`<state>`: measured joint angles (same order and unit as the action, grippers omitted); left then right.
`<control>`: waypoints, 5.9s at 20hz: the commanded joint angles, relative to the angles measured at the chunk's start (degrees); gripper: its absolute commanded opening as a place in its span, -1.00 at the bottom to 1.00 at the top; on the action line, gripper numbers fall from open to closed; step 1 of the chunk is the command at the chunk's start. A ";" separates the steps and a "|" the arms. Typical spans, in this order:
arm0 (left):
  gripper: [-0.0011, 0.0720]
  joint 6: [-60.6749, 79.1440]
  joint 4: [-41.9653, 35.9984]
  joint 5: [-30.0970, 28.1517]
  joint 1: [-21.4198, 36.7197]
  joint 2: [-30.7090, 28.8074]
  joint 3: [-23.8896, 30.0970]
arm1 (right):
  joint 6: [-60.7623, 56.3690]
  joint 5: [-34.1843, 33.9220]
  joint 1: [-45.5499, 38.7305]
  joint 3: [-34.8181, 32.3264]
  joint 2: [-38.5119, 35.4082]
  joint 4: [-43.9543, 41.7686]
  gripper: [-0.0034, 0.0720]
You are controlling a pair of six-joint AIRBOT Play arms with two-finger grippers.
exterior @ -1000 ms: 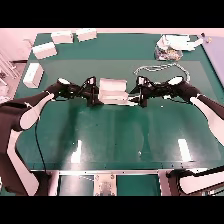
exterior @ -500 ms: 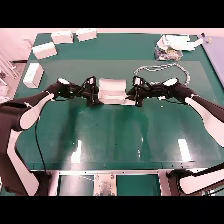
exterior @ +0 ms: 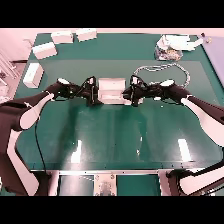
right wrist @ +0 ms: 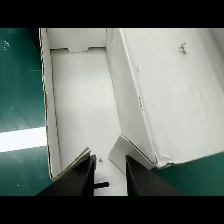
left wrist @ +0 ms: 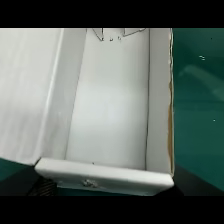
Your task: Fold the box and place the chain.
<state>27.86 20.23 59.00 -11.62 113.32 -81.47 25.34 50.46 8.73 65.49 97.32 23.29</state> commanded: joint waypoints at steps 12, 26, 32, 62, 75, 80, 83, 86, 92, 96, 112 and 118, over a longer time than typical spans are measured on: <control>-0.29 0.04 -0.09 0.13 0.00 -0.04 0.00 | 3.61 3.54 1.11 1.95 3.21 -1.44 0.92; -0.29 0.04 -0.09 0.15 0.02 -0.04 0.00 | 0.22 8.61 -1.70 2.19 0.46 -1.70 -0.87; -0.29 0.04 -0.09 0.17 0.02 -0.04 0.00 | -4.11 9.44 -2.97 2.19 -4.66 -1.66 -0.87; -0.29 0.04 -0.09 0.13 0.02 -0.04 0.00 | -80.83 8.11 -5.46 5.55 -0.04 16.55 -0.88; -0.29 0.04 -0.09 0.17 0.02 -0.04 0.00 | -81.92 14.12 -4.87 11.37 0.37 20.92 -0.71; -0.29 0.04 -0.09 0.17 0.02 -0.04 0.00 | -81.85 14.14 -4.79 11.19 0.83 19.30 -0.48; -0.29 0.04 -0.09 0.17 0.02 -0.04 0.00 | -81.70 14.19 -4.76 11.19 0.83 17.55 -0.28; -0.29 0.04 -0.09 0.17 0.02 -0.04 0.00 | -81.68 14.19 -4.52 11.19 0.83 15.74 -0.29; -0.29 0.04 -0.09 0.15 0.02 -0.04 0.00 | -81.72 14.12 -3.06 11.10 1.33 15.74 -0.22; -0.29 0.04 -0.09 0.17 0.02 -0.04 0.00 | -81.77 13.57 -3.10 11.10 1.38 15.72 -0.04; -0.29 0.04 -0.09 0.17 0.00 -0.04 0.00 | -85.55 8.41 1.29 11.10 2.29 16.87 0.15; -0.29 0.04 -0.09 0.17 0.02 -0.04 0.00 | -89.66 7.13 2.36 11.54 2.25 20.70 0.14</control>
<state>27.86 20.14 59.16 -11.55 113.32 -81.45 -62.70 58.39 10.50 76.77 99.55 42.37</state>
